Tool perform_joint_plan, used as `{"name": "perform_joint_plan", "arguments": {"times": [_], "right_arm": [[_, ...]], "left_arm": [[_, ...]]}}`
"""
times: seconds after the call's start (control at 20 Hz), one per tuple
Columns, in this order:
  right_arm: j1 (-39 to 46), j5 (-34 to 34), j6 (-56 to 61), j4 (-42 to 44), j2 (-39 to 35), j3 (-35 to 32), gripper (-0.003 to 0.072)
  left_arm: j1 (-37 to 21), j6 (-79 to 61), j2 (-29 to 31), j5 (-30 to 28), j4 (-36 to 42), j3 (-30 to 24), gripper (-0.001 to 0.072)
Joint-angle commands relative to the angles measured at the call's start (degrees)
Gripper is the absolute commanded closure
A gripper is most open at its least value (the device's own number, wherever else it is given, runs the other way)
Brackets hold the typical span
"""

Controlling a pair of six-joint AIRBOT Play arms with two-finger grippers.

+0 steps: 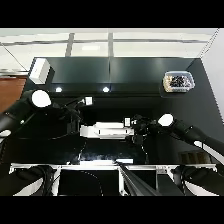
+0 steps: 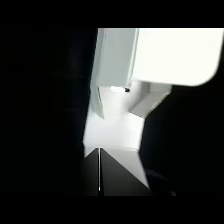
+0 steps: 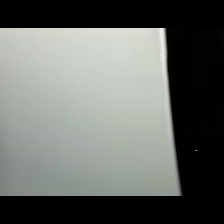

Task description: Fold the box and place the chain.

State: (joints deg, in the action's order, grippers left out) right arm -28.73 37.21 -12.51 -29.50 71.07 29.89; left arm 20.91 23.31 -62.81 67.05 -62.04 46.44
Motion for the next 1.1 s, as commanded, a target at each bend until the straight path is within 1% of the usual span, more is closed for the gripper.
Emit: {"name": "perform_joint_plan", "arguments": {"times": [0.0,0.05,0.1,0.2,0.25,0.3,0.4,0.45,0.5,0.55,0.7,0.75,0.85,0.95,1.05], "right_arm": [[-0.02,0.04,0.02,0.02,0.04,-0.02,0.0496],[-0.02,0.04,0.04,0.02,0.04,-0.02,0.0496],[-0.02,0.04,0.02,0.02,0.04,-0.02,0.0496],[-0.02,0.04,0.02,0.02,0.04,-0.02,0.0495],[-0.02,0.04,0.02,0.02,0.04,-0.02,0.0496],[-0.02,0.04,0.04,0.02,0.04,-0.02,0.0495],[-0.02,0.02,0.04,0.04,0.04,-0.02,0.0496],[-0.02,0.02,0.04,0.04,0.04,-0.02,0.0496],[-0.02,0.02,0.04,0.04,0.04,-0.02,0.0496],[-0.02,0.02,0.04,0.04,0.04,-0.02,0.0496],[-0.02,0.02,0.04,0.04,0.04,-0.02,0.0496],[-0.02,0.02,0.04,0.04,0.04,-0.02,0.0496],[-0.02,0.02,0.04,0.04,0.04,-0.02,0.0496],[-0.02,0.02,0.04,0.07,0.04,-0.02,0.0495],[-0.02,0.02,0.04,0.07,0.04,-0.02,0.0495]], "left_arm": [[-0.24,17.2,3.15,8.17,5.07,-1.42,0.0686],[0.68,17.84,3.15,8.33,10.75,-2.95,0.0687],[1.84,17.25,3.08,6.6,17.35,-4.76,0.0686],[3.91,12.72,2.64,-0.02,29.03,-7.78,0.0686],[4.59,10.1,2.47,-5.79,32.76,-8.74,0.0686],[4.72,9.35,2.47,-12.81,34.32,-9.18,0.0686],[4.72,9.05,2.03,-28.15,33.9,-9.31,0.0686],[4.7,8.31,1.14,-32.85,33.16,-9.29,0.0686],[4.7,8.26,-0.15,-34.91,31.39,-9.16,0.0686],[4.72,8.33,-1.92,-34.38,29.0,-8.81,0.0686],[5.22,8.41,-8.0,-25.38,24.57,-7.5,0.0687],[5.7,8.48,-9.57,-23.37,23.23,-7.21,0.0687],[6.6,8.37,-11.23,-22.93,23.15,-7.19,0.0687],[6.95,8.37,-11.47,-24.41,23.28,-6.95,0.0687],[6.95,8.37,-11.52,-24.2,21.64,-6.6,0.0686]]}}
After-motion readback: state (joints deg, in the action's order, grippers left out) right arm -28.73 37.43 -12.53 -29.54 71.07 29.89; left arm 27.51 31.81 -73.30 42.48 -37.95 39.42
